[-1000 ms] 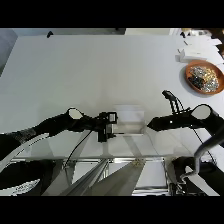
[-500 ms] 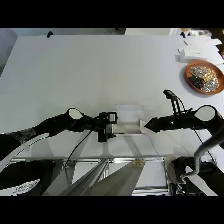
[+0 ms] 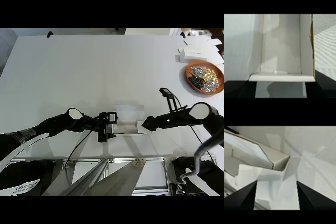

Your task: Fold the box and place the chain.

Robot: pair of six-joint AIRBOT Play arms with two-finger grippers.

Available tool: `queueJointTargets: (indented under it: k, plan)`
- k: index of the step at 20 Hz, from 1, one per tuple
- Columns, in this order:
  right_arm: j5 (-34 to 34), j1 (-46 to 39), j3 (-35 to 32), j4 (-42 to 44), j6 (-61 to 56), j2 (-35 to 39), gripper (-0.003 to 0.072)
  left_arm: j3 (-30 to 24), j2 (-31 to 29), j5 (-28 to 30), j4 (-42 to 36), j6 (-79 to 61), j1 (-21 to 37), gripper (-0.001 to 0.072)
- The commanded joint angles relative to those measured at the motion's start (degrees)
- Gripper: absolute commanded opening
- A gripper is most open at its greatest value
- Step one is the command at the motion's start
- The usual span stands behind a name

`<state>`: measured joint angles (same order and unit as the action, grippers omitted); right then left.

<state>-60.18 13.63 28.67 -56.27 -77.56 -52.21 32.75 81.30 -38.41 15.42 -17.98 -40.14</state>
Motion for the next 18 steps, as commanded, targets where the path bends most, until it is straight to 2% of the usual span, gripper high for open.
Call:
queueJointTargets:
  k: [1, 7, 12, 15, 18]
  plan:
    - [2.78, 7.98, 1.55, -8.39, -10.69, -2.29, 0.0552, 0.00, -0.02, 0.02, 0.02, -0.02, 0.04, 0.0111]
    - [7.30, 16.85, 4.07, -10.75, -18.91, -5.79, 0.0550, 0.00, -0.02, 0.02, 0.00, -0.02, 0.04, 0.0111]
    - [4.70, 21.90, 9.09, -19.78, -29.79, -11.63, 0.0542, 0.00, -0.02, 0.02, 0.00, -0.02, 0.04, 0.0111]
    - [3.67, 25.90, 9.49, -25.00, -36.98, -13.31, 0.0542, 0.00, -0.02, 0.02, 0.02, -0.02, 0.04, 0.0111]
    - [4.70, 27.39, 9.49, -26.71, -40.37, -13.66, 0.0534, 0.00, -0.02, 0.02, 0.02, -0.02, 0.04, 0.0111]
